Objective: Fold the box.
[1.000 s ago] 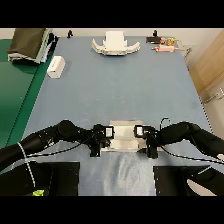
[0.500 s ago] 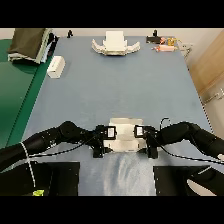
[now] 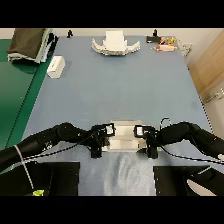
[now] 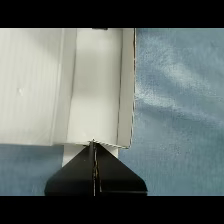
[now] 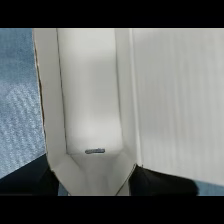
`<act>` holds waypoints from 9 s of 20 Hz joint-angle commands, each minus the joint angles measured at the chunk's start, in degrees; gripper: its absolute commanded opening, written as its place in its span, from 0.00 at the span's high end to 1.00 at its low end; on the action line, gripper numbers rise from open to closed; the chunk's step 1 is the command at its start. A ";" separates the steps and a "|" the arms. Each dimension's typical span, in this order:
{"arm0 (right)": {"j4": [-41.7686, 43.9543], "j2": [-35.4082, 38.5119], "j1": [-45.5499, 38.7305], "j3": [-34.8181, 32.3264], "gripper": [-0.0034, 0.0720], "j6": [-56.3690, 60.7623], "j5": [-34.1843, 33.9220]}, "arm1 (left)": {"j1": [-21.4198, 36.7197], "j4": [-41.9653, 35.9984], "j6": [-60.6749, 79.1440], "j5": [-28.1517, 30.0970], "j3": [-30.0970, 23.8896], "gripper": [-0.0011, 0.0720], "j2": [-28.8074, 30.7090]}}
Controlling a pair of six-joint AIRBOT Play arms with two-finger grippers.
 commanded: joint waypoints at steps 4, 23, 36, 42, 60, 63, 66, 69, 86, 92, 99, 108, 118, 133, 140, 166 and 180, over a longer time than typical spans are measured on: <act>0.00 0.00 -0.02 0.04 0.29 -0.13 0.04 | 0.20 20.17 -46.29 -11.13 2.16 0.97 16.46; 0.00 0.00 -0.02 0.04 0.29 -0.13 0.04 | 11.06 19.30 -82.29 -14.34 -1.53 0.97 5.18; 0.00 0.00 -0.02 0.04 0.29 -0.13 0.04 | -1.01 17.25 -82.14 -7.69 4.85 0.97 4.50; 0.00 0.00 -0.02 0.04 0.29 -0.13 0.04 | -1.01 17.22 -82.14 -8.72 4.96 0.96 4.52; 0.00 0.00 -0.02 0.04 0.29 -0.13 0.02 | -1.22 16.74 -89.61 -6.38 7.23 0.32 1.86; 0.00 0.00 -0.02 0.04 0.29 -0.13 0.04 | -5.42 23.98 -99.38 -6.69 10.23 0.33 -0.31; 0.00 0.00 -0.02 0.04 0.29 -0.13 0.04 | -11.45 38.29 -116.13 -11.32 15.08 0.33 -5.07; 0.00 0.00 -0.02 0.04 0.29 -0.13 0.02 | -15.37 43.89 -125.20 -17.05 19.32 0.33 -9.44; 0.00 0.00 -0.02 0.04 0.29 -0.11 0.02 | -20.33 49.29 -137.26 -30.01 34.82 0.35 -27.63; 0.00 0.00 -0.02 0.04 0.29 -0.11 0.04 | -21.49 49.35 -137.28 -27.63 34.82 0.97 -27.89; 0.00 0.00 -0.02 0.04 0.29 -0.11 0.02 | -21.59 48.22 -136.98 -29.18 35.39 0.27 -27.98; 0.00 0.00 -0.02 0.04 0.29 -0.13 0.02 | -19.34 54.55 -133.81 -47.89 40.68 0.09 -16.44; 0.00 0.00 -0.02 0.04 0.29 -0.11 0.04 | -5.53 41.27 -94.29 -48.22 39.85 0.97 -6.43; -0.52 0.00 -0.02 0.04 0.29 -0.13 0.07 | 27.58 0.55 -6.03 -28.46 7.74 0.92 5.68; -1.27 -0.04 -0.02 0.04 0.29 -0.11 0.02 | 17.62 4.83 3.13 -12.74 5.88 0.06 2.93; -1.29 -0.04 -0.02 0.04 0.29 -0.13 0.02 | 3.56 -15.58 23.30 2.51 -1.25 0.02 -7.08; -1.29 -0.04 -0.02 0.04 0.29 -0.13 0.02 | 1.68 -15.93 23.47 4.59 -1.29 0.02 -9.44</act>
